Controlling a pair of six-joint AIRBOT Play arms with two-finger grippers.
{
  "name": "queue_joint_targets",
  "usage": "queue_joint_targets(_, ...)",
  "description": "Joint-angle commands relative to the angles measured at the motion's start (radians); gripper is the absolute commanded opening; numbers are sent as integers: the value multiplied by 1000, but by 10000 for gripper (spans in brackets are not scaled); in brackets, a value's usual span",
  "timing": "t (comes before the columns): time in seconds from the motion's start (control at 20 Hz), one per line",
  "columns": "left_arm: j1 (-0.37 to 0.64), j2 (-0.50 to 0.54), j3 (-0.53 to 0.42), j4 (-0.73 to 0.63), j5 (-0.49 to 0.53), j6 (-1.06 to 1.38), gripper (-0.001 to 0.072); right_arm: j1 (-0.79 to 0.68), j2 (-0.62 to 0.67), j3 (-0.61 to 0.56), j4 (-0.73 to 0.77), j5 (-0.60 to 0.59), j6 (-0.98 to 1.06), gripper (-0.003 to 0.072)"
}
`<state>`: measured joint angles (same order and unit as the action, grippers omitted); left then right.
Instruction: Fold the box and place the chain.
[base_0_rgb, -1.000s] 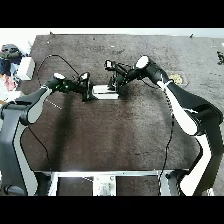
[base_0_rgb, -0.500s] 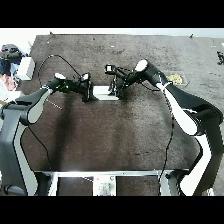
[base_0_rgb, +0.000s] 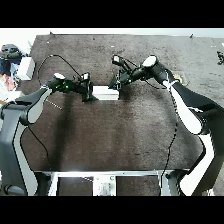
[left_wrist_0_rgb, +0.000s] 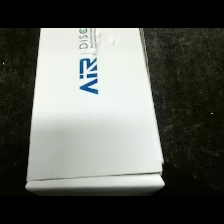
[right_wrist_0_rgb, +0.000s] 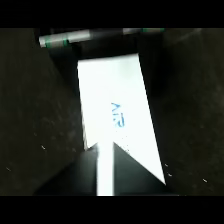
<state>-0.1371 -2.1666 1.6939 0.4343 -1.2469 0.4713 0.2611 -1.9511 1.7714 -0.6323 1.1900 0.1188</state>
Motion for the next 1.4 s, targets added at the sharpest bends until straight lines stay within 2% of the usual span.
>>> queue_joint_targets(0.0, 0, 0, 0, 0, 2, 0, 288, -12, -9, 0, 113, 4, 6, 78)
queue_joint_targets(0.05, 0, 0, 0, 0, 2, 0, 287, -8, -19, 1, 113, 8, 19, 75)
queue_joint_targets(0.1, 0, 0, 0, 0, 2, 0, 288, -6, -34, 0, 113, 27, 23, 11)
queue_joint_targets(0.4, 0, 0, 0, 0, 2, 0, 287, -7, -112, 0, 72, 79, 80, 11)
queue_joint_targets(0.65, 0, 0, 0, 0, 2, 0, 288, -7, -123, 0, -66, 64, 163, 11)
queue_joint_targets(0.95, 0, 0, 0, 0, 2, 0, 288, -8, -118, 1, -71, 37, 175, 11)
queue_joint_targets(1.2, 0, 0, 0, 0, 2, 0, 287, -8, 2, 2, 129, 33, 171, 9)
queue_joint_targets(1.35, 0, 0, 0, 0, 2, 0, 287, -9, 142, -5, 127, 22, 340, 8)
